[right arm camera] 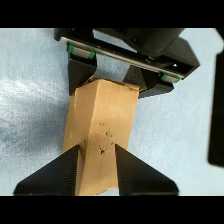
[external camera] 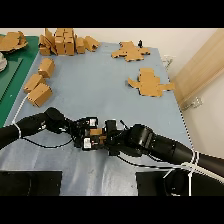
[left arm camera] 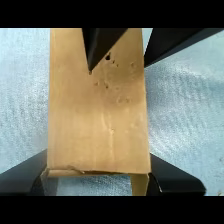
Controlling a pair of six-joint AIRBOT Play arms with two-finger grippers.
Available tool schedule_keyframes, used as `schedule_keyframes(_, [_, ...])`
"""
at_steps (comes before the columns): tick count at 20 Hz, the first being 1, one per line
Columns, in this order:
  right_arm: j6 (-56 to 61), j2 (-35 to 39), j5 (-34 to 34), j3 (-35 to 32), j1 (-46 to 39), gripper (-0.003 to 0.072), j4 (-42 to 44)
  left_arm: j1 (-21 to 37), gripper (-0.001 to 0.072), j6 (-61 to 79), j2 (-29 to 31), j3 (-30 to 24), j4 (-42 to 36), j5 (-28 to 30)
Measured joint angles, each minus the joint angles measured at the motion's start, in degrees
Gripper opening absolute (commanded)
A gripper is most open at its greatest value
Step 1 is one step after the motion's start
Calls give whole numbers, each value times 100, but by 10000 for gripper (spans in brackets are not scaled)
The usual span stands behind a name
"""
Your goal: Fold the box.
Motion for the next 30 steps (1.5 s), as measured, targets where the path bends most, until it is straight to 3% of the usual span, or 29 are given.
schedule_keyframes(1, [44,0,-4,0,26,225,-61,2,380,0,0,0,0,9])
schedule_keyframes(27, [275,0,-114,304,81,223,-247,2,380,11,0,0,11,-13])
schedule_keyframes(30, [275,-48,-118,304,81,153,-243,2,380,7,0,0,9,-13])
